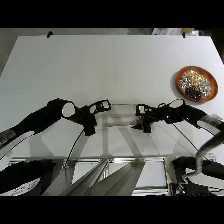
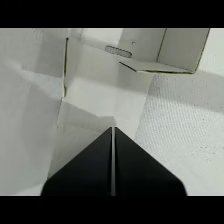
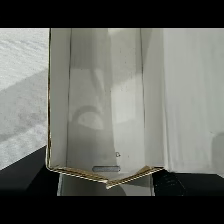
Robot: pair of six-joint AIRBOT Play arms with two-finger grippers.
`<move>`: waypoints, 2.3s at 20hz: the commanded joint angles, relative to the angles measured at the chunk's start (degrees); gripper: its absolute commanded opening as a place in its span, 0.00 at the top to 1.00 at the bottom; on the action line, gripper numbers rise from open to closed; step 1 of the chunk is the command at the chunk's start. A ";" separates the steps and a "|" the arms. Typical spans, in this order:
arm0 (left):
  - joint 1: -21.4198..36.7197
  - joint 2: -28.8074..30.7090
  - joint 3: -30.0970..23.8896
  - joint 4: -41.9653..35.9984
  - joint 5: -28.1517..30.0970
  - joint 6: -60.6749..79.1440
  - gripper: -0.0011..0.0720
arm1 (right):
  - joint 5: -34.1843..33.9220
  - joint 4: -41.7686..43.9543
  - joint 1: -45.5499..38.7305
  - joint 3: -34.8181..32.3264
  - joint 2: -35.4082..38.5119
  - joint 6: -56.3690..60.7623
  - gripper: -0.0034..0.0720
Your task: Fold the box and place the chain.
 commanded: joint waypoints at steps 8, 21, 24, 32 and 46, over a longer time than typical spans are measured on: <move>0.48 2.08 -0.33 -0.96 3.37 18.99 0.57 | 0.02 0.02 -0.02 0.04 0.04 0.02 0.43; 3.98 -0.98 -0.35 -15.30 3.93 37.66 0.29 | 0.02 0.02 -0.02 0.04 0.04 0.02 0.43; 3.85 -2.01 -0.35 -15.56 3.28 37.64 0.33 | 0.00 0.02 -0.02 0.04 0.04 0.02 0.43; 3.43 -2.08 -0.35 -16.98 1.25 37.62 0.51 | 0.02 0.02 -0.02 0.04 0.04 0.02 0.43; 1.64 -2.08 -0.35 -20.68 5.97 37.66 0.81 | 0.02 0.02 -0.02 0.04 0.04 0.02 0.43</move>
